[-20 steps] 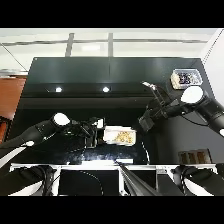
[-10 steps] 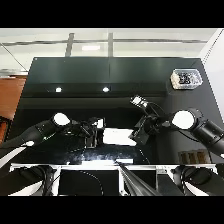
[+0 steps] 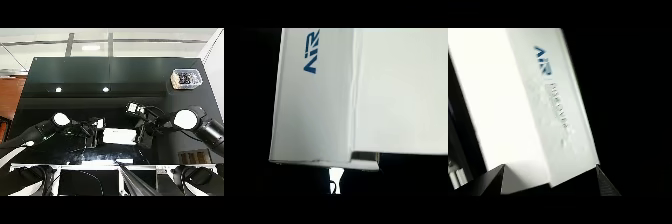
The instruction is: Fold the box and place the chain.
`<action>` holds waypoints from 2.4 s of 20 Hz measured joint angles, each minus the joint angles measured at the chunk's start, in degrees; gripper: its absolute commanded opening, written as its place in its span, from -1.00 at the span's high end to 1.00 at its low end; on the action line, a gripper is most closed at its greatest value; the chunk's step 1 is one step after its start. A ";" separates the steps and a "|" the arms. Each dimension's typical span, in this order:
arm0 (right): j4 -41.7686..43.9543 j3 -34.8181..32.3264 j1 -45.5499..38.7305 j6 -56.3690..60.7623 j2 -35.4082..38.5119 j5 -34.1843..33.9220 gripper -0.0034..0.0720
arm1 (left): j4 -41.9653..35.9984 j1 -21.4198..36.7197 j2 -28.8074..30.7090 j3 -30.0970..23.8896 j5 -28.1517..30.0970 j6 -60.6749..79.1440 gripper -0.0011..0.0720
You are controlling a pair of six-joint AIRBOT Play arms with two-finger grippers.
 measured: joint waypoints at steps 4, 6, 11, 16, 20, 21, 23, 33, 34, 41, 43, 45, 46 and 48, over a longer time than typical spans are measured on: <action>-1.22 1.03 0.00 1.01 2.40 2.73 -0.91 | 0.02 0.00 0.00 0.00 0.00 0.00 0.03; -0.02 -0.48 0.00 1.70 2.95 -0.17 -0.91 | 0.02 0.02 0.00 0.00 0.00 0.00 0.03; 7.04 -3.67 0.04 2.69 4.02 -11.21 -0.91 | 0.02 0.00 0.00 0.02 -0.02 -0.02 0.03; 8.87 -3.63 -2.16 6.58 7.72 -14.29 -0.91 | 0.02 0.00 0.00 0.00 -0.02 -0.02 0.03; 8.39 -7.67 -4.31 9.97 8.81 -15.50 -0.91 | 0.02 0.02 0.00 0.00 -0.02 -0.02 0.03; 8.61 -8.96 -4.55 10.01 8.94 -16.04 -0.91 | 0.02 0.00 -0.02 0.00 -0.02 -0.02 0.03; 9.18 -10.97 -4.81 9.07 9.09 -16.63 -0.91 | 0.02 0.02 -0.02 0.02 -0.02 -0.02 0.03; 9.27 -13.00 -0.04 -5.42 9.18 -12.48 -0.91 | 0.02 0.00 -0.02 0.00 -0.02 -0.02 0.03; 9.22 -13.00 0.35 -5.95 9.18 -12.33 -0.91 | 0.04 0.00 -0.02 0.00 -0.02 -0.02 0.03; 7.39 -13.05 1.44 -7.43 7.43 -14.34 -0.84 | 0.04 0.00 -0.02 0.02 -0.02 0.00 0.03; 7.34 -12.92 1.51 -7.43 6.84 -15.41 -0.84 | 0.04 0.00 -0.02 0.00 -0.02 0.00 0.03; 7.26 -11.98 1.55 -7.39 6.56 -15.67 -0.84 | 0.04 0.02 -0.02 0.00 -0.02 0.00 0.03; 7.23 -11.13 1.55 -7.04 6.49 -15.15 -0.84 | 0.04 0.02 -0.02 0.02 -0.02 0.00 0.03; 7.15 -8.72 1.55 -5.86 6.47 -13.16 -0.84 | 0.04 0.00 -0.02 0.00 -0.02 -0.02 0.03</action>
